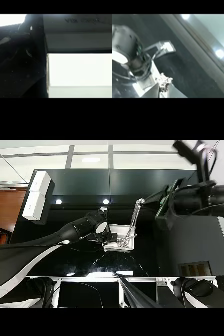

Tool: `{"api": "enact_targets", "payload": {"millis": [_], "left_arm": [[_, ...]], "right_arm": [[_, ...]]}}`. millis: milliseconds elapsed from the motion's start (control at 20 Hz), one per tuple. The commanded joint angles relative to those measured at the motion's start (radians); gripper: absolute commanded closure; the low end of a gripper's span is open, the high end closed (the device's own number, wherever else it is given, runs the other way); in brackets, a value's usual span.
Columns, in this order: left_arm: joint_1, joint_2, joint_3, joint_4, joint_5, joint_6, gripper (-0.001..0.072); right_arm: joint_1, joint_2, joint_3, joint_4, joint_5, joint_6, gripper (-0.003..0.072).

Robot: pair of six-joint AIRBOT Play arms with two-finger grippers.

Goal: Fold the box and place the chain.

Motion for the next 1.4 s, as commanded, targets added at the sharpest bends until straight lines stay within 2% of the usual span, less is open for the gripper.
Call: {"api": "enact_targets", "payload": {"millis": [0,150,400,550,800,1050,1200,1350], "left_arm": [[0.001,0.000,0.001,0.000,0.000,0.000,0.0680],[0.001,0.000,0.001,0.000,0.000,0.000,0.0679],[0.001,0.000,0.001,0.000,0.000,0.000,0.0679],[0.001,0.000,0.001,0.001,0.000,0.000,0.0679],[0.001,0.000,0.001,0.001,0.000,0.000,0.0679],[0.001,0.000,0.001,0.001,0.000,0.000,0.0680],[0.001,0.000,0.001,0.001,0.000,0.000,0.0679],[0.001,0.000,0.001,0.000,0.000,0.000,0.0679]], "right_arm": [[-0.003,-0.006,0.043,0.017,0.042,0.078,0.0672],[-0.003,-0.014,0.008,0.042,0.076,0.087,0.0672],[-0.003,-0.018,-0.117,0.158,0.006,0.071,0.0672],[-0.004,-0.017,-0.092,0.148,-0.013,0.067,0.0672],[-0.003,-0.017,0.024,0.152,0.007,0.087,0.0672],[-0.003,-0.027,0.022,0.140,0.069,0.102,0.0672],[-0.003,-0.027,-0.058,0.133,0.073,0.132,0.0672],[0.000,-0.027,-0.240,0.136,-0.004,0.137,0.0672]]}}
